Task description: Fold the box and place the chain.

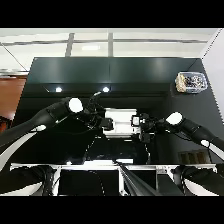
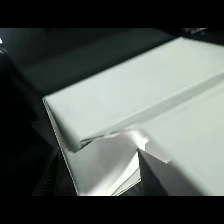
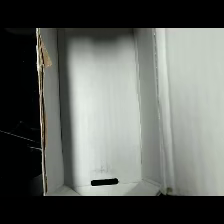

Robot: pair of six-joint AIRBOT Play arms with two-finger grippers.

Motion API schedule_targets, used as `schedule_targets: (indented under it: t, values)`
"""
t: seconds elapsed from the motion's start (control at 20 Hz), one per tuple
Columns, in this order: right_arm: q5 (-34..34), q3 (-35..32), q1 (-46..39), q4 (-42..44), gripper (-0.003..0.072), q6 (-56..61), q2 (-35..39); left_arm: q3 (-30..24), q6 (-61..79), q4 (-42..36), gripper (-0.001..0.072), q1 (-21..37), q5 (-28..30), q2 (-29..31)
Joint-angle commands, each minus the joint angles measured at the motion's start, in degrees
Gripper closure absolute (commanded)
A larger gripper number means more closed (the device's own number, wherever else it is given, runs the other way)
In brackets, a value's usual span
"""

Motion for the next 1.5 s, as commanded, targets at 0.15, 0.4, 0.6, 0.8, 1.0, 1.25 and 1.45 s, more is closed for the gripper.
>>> schedule_targets:
  t: [0.15, 0.4, 0.6, 0.8, 1.0, 1.25, 1.45]
  values:
    - [0.02, -0.02, 0.07, 0.00, 0.0283, 0.00, -0.04, 1.55, -6.93, 7.19, 0.0172, -2.27, 0.11, -0.22]
    - [0.02, -0.02, 0.07, 0.00, 0.0283, 0.00, -0.04, 2.49, -11.21, 8.57, 0.0173, -3.52, -0.26, -0.50]
    - [0.02, -0.02, 0.07, 0.00, 0.0283, 0.00, -0.04, 5.11, -18.16, 16.02, 0.0250, -6.60, -0.48, -0.87]
    - [0.04, -0.02, 0.07, 0.00, 0.0283, 0.00, -0.04, 9.31, -26.47, 21.42, 0.0250, -9.18, -6.19, -4.50]
    - [0.04, -0.02, 0.07, 0.00, 0.0283, 0.00, -0.04, 14.73, -27.26, 24.37, 0.0250, -11.26, -11.30, -9.99]
    - [0.07, -0.02, 0.04, 0.00, 0.0283, 0.00, -0.04, 16.81, -29.31, 24.98, 0.0309, -11.06, -15.30, -13.09]
    - [0.09, -0.02, 0.07, 0.00, 0.0283, 0.00, -0.04, 16.85, -31.63, 25.53, 0.0435, -10.99, -15.47, -13.07]
